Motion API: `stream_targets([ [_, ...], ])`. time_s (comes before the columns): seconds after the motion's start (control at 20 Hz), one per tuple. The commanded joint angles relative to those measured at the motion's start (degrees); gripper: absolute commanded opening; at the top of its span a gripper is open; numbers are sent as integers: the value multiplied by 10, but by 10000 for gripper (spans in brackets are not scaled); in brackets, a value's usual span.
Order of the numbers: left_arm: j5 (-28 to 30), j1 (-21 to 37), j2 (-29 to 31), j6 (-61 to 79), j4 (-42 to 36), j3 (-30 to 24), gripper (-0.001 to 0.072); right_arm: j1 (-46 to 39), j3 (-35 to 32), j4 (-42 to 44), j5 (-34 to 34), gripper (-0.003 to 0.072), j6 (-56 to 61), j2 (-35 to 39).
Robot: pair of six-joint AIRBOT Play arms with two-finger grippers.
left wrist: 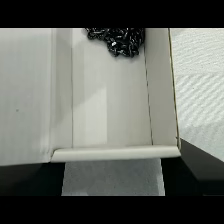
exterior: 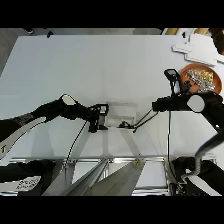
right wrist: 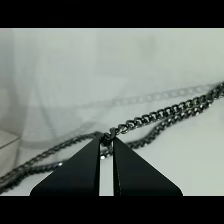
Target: Fold the box and place the chain.
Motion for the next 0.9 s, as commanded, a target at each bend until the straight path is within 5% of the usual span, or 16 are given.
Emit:
stream_targets([
  [0.0, 0, 0, 0, 0, 0, 0, 153, 39, 0, 59, 25, 19, -36, 77],
  [0.35, 0, 0, 0, 0, 0, 0, 153, 176, 0, 133, -3, 19, -36, 108],
  [0.85, 0, 0, 0, 0, 0, 0, 153, 321, 0, 150, -215, 19, -28, 101],
])
